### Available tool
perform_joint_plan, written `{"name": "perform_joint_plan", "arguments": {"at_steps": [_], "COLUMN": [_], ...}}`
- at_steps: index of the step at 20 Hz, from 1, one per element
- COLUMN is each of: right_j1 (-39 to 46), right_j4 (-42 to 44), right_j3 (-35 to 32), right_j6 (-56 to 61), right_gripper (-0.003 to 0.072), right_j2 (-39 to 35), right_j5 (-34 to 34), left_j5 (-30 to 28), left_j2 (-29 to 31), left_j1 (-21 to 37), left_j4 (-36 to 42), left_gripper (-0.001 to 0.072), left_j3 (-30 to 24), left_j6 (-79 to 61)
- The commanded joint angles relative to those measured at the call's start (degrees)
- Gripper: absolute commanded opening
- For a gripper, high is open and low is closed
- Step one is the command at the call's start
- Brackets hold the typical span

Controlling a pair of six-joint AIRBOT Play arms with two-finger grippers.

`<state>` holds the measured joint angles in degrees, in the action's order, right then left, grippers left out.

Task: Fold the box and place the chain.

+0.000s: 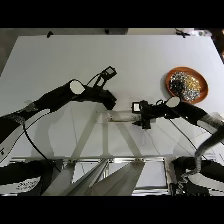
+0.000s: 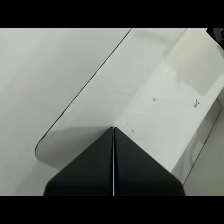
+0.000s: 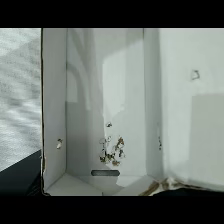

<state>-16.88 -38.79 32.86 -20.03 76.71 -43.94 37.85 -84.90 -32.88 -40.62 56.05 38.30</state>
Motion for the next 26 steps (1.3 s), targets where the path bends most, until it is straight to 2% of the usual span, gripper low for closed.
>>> {"name": "perform_joint_plan", "arguments": {"at_steps": [1, 5, 7, 9, 11, 13, 17, 20, 21, 26], "right_j1": [0.0, 0.0, 0.0, 0.0, 0.0, 0.0, 0.0, 0.0, 0.0, 0.0], "right_j4": [0.0, 0.0, 0.0, 0.0, 0.0, 0.0, 0.0, 0.0, 0.0, 0.0], "right_j3": [0.0, 0.0, 0.0, 0.0, 0.0, 0.0, 0.0, 0.0, 0.0, 0.0], "right_j6": [0.0, 0.0, 0.0, 0.0, 0.0, 0.0, 0.0, 0.0, 0.0, 0.0], "right_gripper": [0.0335, 0.0335, 0.0335, 0.0335, 0.0335, 0.0335, 0.0335, 0.0335, 0.0335, 0.0335], "right_j2": [0.0, 0.0, 0.0, 0.0, 0.0, 0.0, 0.0, 0.0, 0.0, 0.0], "right_j5": [0.0, 0.0, 0.0, 0.0, 0.0, 0.0, 0.0, 0.0, 0.0, 0.0], "left_j5": [1.6, 1.3, -0.7, -2.3, -1.4, 1.9, 16.9, 29.2, 31.2, 27.8], "left_j2": [0.0, -0.7, -0.5, 0.9, 3.6, 7.3, 14.3, 15.8, 15.6, 15.5], "left_j1": [0.0, 0.0, 0.1, 0.4, 1.4, 3.4, 9.4, 11.2, 10.9, 5.4], "left_j4": [-0.4, -0.4, -0.3, -0.3, -1.2, -3.3, -8.0, -12.1, -12.6, -12.6], "left_gripper": [0.0002, 0.0002, 0.0003, 0.0004, 0.0004, 0.0004, 0.0003, 0.0003, 0.0002, 0.0003], "left_j3": [0.0, 0.0, 0.0, 0.0, 0.0, 0.0, 0.0, 0.0, -0.1, -2.2], "left_j6": [0.6, 0.5, 0.5, 0.0, -1.7, -1.8, -1.9, -2.0, -2.2, -8.3]}}
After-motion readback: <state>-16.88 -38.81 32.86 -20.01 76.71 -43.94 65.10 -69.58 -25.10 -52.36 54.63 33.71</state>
